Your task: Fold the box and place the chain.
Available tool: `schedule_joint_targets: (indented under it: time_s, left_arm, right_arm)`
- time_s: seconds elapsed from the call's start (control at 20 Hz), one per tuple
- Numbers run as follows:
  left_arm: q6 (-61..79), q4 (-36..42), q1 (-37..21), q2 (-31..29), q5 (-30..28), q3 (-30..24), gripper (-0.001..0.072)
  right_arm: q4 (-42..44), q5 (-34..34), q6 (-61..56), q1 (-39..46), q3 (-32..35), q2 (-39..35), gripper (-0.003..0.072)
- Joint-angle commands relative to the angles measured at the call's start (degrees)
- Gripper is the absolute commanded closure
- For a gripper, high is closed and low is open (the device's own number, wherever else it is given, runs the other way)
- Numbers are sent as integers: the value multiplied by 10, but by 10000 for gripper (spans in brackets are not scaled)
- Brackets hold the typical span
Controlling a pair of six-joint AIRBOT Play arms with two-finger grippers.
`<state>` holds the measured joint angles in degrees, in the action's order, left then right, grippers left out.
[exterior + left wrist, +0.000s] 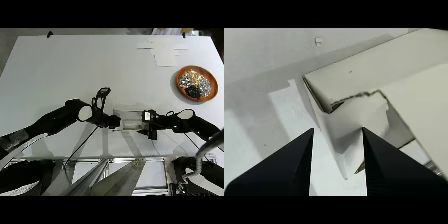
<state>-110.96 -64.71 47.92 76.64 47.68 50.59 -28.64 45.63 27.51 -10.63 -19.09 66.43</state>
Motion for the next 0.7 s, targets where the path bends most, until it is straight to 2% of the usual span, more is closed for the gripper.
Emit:
schedule_joint_targets:
  time_s: [0.0,0.15,0.25,0.35,0.65]
  left_arm:
    - [-83,-40,13,36,69,53,368]
    - [-170,-73,25,79,149,107,369]
    - [-216,-104,37,107,179,142,370]
    - [-249,-110,41,131,186,163,371]
    - [-291,-123,56,167,175,167,380]
  right_arm:
    - [0,0,0,0,0,0,244]
    - [0,0,0,0,0,0,244]
    - [0,0,0,0,0,0,244]
    - [0,0,0,0,0,0,244]
    - [0,0,0,0,0,0,244]
